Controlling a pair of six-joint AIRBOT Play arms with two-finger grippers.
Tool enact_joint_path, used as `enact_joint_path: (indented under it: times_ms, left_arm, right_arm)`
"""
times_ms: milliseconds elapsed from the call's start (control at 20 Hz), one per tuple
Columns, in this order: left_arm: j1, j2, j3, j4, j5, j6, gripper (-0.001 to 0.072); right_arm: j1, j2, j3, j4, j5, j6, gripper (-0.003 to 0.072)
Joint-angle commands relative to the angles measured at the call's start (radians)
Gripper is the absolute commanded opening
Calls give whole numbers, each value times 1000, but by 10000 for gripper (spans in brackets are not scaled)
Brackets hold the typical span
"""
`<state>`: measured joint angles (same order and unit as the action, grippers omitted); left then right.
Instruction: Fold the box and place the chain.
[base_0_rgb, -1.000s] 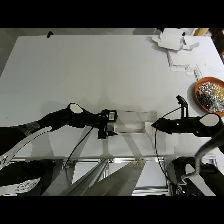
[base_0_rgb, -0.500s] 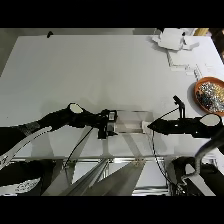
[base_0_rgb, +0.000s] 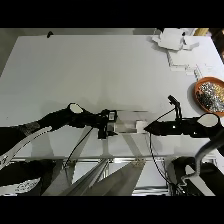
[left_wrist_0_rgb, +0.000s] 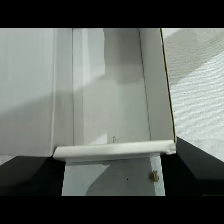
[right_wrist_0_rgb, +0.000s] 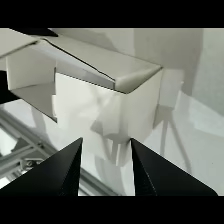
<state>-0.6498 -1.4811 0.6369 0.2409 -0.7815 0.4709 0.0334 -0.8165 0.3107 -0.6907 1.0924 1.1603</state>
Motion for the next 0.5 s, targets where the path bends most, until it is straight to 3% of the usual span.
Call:
enact_joint_path:
  times_ms: [0, 250, 450]
  left_arm:
    - [0, 1, 1, 0, 0, 0, 271]
    - [0, 1, 1, 0, 0, 0, 271]
    - [0, 1, 1, 0, 0, 0, 271]
  right_arm:
    - [139, 2, 56, -98, -121, 173, 345]
    - [308, 1, 136, -386, -182, 528, 344]
    - [424, -73, 193, -486, -191, 689, 344]
